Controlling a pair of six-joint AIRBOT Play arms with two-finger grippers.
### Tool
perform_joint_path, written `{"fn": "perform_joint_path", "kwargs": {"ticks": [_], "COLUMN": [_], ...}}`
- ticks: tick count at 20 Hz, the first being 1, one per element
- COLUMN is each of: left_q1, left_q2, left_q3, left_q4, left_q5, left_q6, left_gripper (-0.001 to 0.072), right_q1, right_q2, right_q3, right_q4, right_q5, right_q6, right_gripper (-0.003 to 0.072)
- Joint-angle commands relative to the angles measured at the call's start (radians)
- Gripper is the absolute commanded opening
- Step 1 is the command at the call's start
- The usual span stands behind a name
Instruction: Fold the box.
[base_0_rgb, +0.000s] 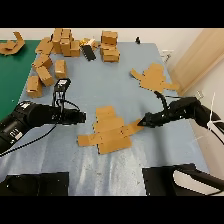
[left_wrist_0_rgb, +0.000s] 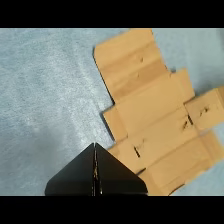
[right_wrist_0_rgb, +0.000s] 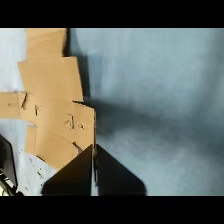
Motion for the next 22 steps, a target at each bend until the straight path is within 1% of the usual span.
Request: {"fn": "perform_joint_path", "kwargs": {"ticks": [1,4,7,11,14,16,17,19,20,21,22], "left_q1": [0.001,0.001,0.001,0.001,0.001,0.003,0.015,0.076,0.121,0.165,0.214], "left_q2": [0.001,0.001,0.001,0.001,0.0,0.0,0.0,-0.009,-0.011,-0.012,-0.013], "left_q3": [0.001,0.001,0.001,0.001,0.001,0.001,0.001,0.002,0.002,0.002,0.002], "left_q4": [-0.002,-0.019,-0.031,-0.066,-0.09,-0.114,-0.141,-0.248,-0.313,-0.371,-0.429], "left_q5": [-0.025,-0.057,-0.072,-0.089,-0.089,-0.099,-0.116,-0.166,-0.189,-0.206,-0.228], "left_q6": [0.006,0.006,0.006,0.006,0.008,0.058,0.088,0.187,0.246,0.293,0.337], "left_gripper": [0.0012,0.0011,0.0012,0.0012,0.0011,0.0012,0.0012,0.0012,0.0012,0.0012,0.0012], "right_q1": [0.03,0.031,0.031,0.042,0.078,0.104,0.114,0.119,0.12,0.121,0.126], "right_q2": [0.065,0.032,-0.037,-0.147,-0.167,-0.167,-0.167,-0.167,-0.167,-0.168,-0.171], "right_q3": [-0.1,-0.075,-0.031,0.036,0.047,0.047,0.047,0.048,0.048,0.048,0.048], "right_q4": [-0.024,-0.024,-0.024,0.002,0.002,0.001,0.003,0.006,0.007,0.011,0.018], "right_q5": [0.049,0.067,0.064,-0.012,-0.033,-0.034,-0.031,-0.014,-0.005,-0.005,-0.005], "right_q6": [0.035,0.029,0.004,-0.03,-0.044,-0.053,-0.053,-0.06,-0.065,-0.072,-0.079], "right_gripper": [0.0252,0.0251,0.0251,0.0251,0.0248,0.0233,0.0233,0.023,0.0202,0.0148,0.0148]}}
